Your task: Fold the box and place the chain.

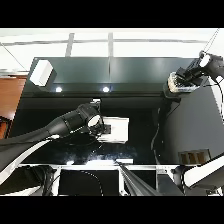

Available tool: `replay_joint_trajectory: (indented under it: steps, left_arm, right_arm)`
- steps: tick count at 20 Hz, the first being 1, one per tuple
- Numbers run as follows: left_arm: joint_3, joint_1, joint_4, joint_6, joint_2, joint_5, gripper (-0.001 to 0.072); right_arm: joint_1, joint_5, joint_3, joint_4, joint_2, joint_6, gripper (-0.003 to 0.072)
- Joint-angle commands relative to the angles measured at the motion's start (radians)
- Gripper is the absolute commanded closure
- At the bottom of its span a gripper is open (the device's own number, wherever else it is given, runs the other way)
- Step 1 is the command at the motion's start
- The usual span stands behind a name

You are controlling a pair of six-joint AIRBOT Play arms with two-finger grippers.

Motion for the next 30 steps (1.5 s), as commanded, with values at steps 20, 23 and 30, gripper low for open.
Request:
replay_joint_trajectory:
  steps: [20, 23, 30]
  left_arm:
    - [0.001, 0.001, -0.004, 0.0, 0.0, 0.0, 0.0679]
    - [0.001, 0.001, -0.003, 0.0, 0.0, 0.002, 0.0679]
    - [0.001, 0.001, -0.003, 0.0, 0.0, 0.004, 0.0679]
  right_arm:
    - [0.002, 0.256, 0.109, 0.269, 0.749, -0.376, 0.0673]
    - [0.006, 0.382, 0.109, 0.364, 0.82, -0.413, 0.0673]
    - [0.188, 0.625, 0.071, 0.38, 0.941, -0.438, 0.0673]
